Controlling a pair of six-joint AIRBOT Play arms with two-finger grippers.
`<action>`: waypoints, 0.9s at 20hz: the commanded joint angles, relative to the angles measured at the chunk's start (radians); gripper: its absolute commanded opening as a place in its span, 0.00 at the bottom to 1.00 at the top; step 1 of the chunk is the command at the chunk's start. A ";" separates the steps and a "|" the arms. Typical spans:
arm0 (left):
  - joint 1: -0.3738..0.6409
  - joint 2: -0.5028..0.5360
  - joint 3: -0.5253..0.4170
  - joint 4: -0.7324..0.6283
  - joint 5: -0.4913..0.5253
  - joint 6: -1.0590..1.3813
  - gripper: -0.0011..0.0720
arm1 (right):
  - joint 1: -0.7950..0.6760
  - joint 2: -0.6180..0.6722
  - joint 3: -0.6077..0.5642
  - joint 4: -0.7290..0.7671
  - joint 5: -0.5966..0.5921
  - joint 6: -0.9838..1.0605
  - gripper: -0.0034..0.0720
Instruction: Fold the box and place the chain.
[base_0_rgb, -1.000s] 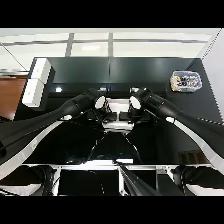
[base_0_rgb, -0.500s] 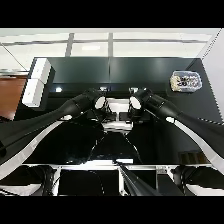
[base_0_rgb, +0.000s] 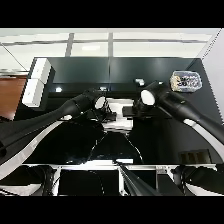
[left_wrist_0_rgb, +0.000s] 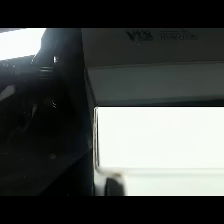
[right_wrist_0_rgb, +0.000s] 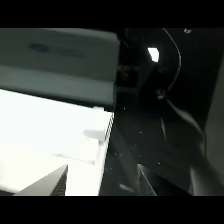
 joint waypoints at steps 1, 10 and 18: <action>0.000 0.000 0.000 0.003 0.001 0.000 0.05 | -0.029 0.136 0.001 -0.063 0.035 -0.069 0.71; 0.002 -0.002 0.000 0.044 0.019 -0.080 0.05 | -0.398 0.256 -0.056 -0.532 -0.047 -0.125 0.71; 0.003 -0.002 0.000 0.121 -0.012 -0.102 0.05 | -0.792 0.104 -0.093 -0.319 -0.360 -0.134 0.89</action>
